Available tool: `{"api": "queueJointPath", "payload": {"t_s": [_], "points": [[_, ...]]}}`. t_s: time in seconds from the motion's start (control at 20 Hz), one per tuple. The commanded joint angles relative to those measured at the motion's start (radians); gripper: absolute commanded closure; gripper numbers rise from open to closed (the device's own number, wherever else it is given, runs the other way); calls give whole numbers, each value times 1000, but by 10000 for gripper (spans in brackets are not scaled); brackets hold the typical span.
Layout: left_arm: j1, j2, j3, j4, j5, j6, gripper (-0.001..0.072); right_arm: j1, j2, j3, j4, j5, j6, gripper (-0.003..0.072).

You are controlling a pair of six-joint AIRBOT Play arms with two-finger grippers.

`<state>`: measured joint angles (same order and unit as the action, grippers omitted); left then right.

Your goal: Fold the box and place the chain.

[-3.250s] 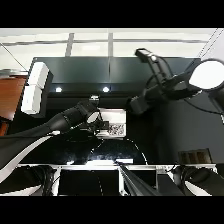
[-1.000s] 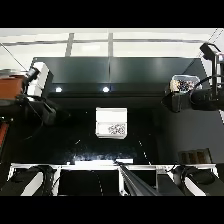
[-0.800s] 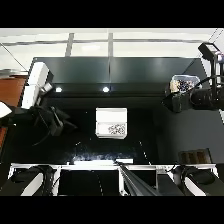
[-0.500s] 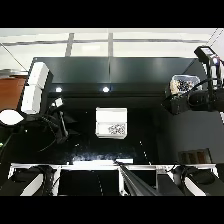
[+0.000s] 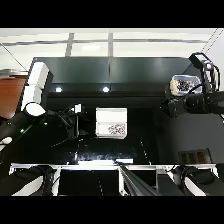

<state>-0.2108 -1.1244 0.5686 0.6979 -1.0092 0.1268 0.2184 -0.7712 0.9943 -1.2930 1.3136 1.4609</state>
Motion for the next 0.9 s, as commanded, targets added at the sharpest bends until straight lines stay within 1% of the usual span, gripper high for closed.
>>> {"api": "queueJointPath", "payload": {"t_s": [0.0,0.25,0.35,0.5,0.85], "points": [[-13,-79,26,-23,-2,52,4,0,0,-3,0,5,10,-21],[-13,-142,27,-111,-27,222,4,0,0,-3,0,4,17,-20],[-13,-169,27,-158,-31,240,4,0,0,-3,1,5,26,-21],[-9,-189,40,-161,-49,247,7,0,0,-3,0,3,27,-20],[-5,-191,42,-164,-50,249,8,0,0,-3,-2,-2,27,-21]]}}
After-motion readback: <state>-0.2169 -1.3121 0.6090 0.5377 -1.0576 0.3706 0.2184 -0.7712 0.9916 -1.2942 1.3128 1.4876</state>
